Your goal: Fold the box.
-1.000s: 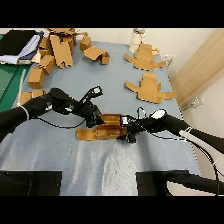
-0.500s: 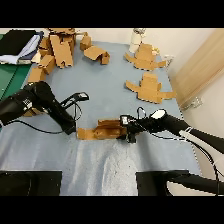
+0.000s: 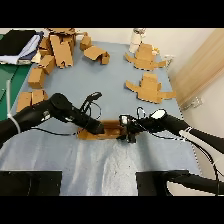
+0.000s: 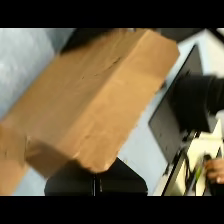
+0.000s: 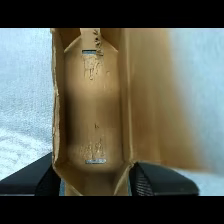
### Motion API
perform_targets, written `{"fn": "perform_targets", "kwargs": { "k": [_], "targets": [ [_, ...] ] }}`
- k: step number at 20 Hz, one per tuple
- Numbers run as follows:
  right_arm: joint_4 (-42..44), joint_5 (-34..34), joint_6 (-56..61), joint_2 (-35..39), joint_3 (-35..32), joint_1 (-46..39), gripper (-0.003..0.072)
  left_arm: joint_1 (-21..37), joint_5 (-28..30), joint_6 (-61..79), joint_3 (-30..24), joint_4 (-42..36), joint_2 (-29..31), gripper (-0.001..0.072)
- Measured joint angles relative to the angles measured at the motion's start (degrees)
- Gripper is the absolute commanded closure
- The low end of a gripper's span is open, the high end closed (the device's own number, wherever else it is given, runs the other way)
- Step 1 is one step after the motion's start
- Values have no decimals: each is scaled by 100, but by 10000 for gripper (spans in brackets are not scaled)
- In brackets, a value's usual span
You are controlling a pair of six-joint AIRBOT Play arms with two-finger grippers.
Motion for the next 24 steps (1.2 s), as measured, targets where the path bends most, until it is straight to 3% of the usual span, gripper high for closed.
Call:
{"fn": "perform_targets", "kwargs": {
  "k": [3, 8, 16, 24],
  "targets": [
    [-4, 0, 4, 0, 0, 0, 126, -39, 673, 118, 181, -538, -420, 698],
    [-4, 0, 11, 0, 0, 0, 126, 199, 1097, 149, 509, -859, -787, 698],
    [-2, 0, 9, 0, 0, 0, 126, 306, 726, -52, 601, -951, -1480, 697],
    [-7, -2, 0, 0, 0, 0, 126, 374, 564, 267, 815, -951, -1646, 698]
  ]
}}
